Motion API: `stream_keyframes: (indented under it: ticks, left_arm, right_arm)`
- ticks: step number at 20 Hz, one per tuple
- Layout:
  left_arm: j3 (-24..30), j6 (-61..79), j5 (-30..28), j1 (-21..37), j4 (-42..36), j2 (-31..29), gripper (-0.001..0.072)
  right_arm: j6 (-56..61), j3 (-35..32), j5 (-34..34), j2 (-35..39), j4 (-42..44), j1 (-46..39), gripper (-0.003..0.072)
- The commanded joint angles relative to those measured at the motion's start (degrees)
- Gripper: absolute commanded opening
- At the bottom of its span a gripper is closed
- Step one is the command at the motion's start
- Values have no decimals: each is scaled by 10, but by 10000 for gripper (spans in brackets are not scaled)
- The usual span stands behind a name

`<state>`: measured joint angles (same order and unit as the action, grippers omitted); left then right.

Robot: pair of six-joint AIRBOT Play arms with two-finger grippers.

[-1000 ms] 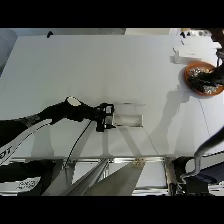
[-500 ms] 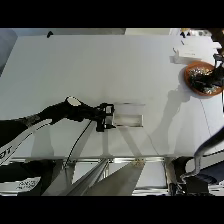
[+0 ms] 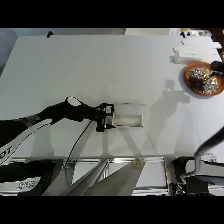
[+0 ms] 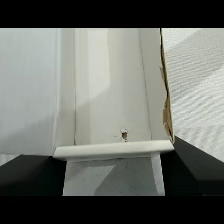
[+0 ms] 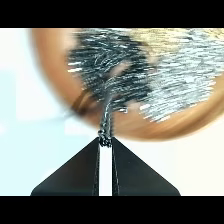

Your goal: Fold the box and place the chain.

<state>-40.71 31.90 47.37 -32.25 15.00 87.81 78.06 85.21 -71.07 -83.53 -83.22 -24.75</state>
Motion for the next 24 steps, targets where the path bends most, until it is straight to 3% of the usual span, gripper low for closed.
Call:
stream_keyframes:
  ticks: [1,9,14,24]
  left_arm:
    - [0,0,0,0,0,0,252]
    - [0,0,0,0,0,0,252]
    - [0,0,0,0,0,0,252]
    - [0,0,0,0,0,0,252]
  right_arm:
    - [-47,0,-75,95,137,0,22]
    - [-51,0,-158,267,262,1,22]
    - [-71,0,-218,346,383,9,22]
    - [-76,-2,-254,410,374,315,22]
